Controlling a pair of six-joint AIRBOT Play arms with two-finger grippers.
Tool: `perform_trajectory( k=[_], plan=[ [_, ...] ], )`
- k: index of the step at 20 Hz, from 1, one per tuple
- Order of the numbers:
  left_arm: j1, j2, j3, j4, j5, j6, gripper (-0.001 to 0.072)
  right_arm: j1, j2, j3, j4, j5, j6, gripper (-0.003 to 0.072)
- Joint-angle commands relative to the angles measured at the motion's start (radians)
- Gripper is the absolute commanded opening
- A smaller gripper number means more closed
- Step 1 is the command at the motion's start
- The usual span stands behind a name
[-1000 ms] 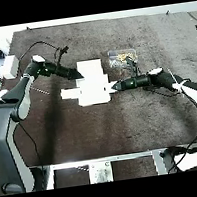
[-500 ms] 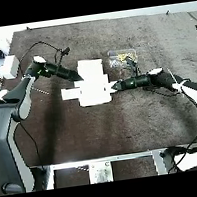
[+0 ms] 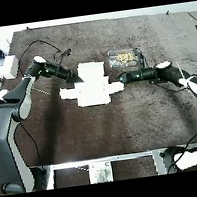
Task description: Fold the box and place the chain.
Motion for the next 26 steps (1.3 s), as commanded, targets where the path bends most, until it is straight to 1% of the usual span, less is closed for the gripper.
perform_trajectory(
  k=[1, 4, 10, 12, 14, 16, 18, 21, 26],
  plan=[
    [0.001, 0.001, 0.000, -0.001, 0.005, 0.220, 0.0007, -0.018, 0.000, 0.040, 0.001, 0.008, 0.005, 0.0321],
    [0.001, 0.001, 0.000, -0.002, 0.009, 0.337, 0.0006, -0.017, -0.001, 0.043, 0.000, 0.008, 0.005, 0.0322],
    [0.001, 0.001, -0.003, -0.082, 0.120, 0.494, 0.0006, -0.017, -0.002, 0.043, 0.000, -0.005, 0.004, 0.0321],
    [0.001, 0.000, -0.005, -0.083, 0.134, 0.518, 0.0006, -0.017, -0.002, 0.043, -0.003, -0.012, 0.000, 0.0322],
    [0.001, 0.000, -0.021, -0.079, 0.133, 0.539, 0.0006, -0.017, -0.002, 0.043, -0.003, -0.024, -0.005, 0.0322],
    [0.001, 0.000, -0.049, -0.078, 0.167, 0.578, 0.0006, -0.017, -0.002, 0.043, 0.010, -0.030, -0.056, 0.0322],
    [0.001, 0.000, -0.082, -0.076, 0.173, 0.599, 0.0006, -0.017, -0.002, 0.043, 0.035, -0.030, -0.104, 0.0322],
    [0.001, -0.001, -0.124, -0.071, 0.208, 0.644, 0.0007, -0.017, -0.002, 0.045, 0.055, -0.029, -0.150, 0.0322],
    [0.001, -0.001, -0.129, -0.070, 0.230, 0.651, 0.0008, -0.017, -0.002, 0.046, 0.073, 0.002, -0.218, 0.0322]
  ],
)
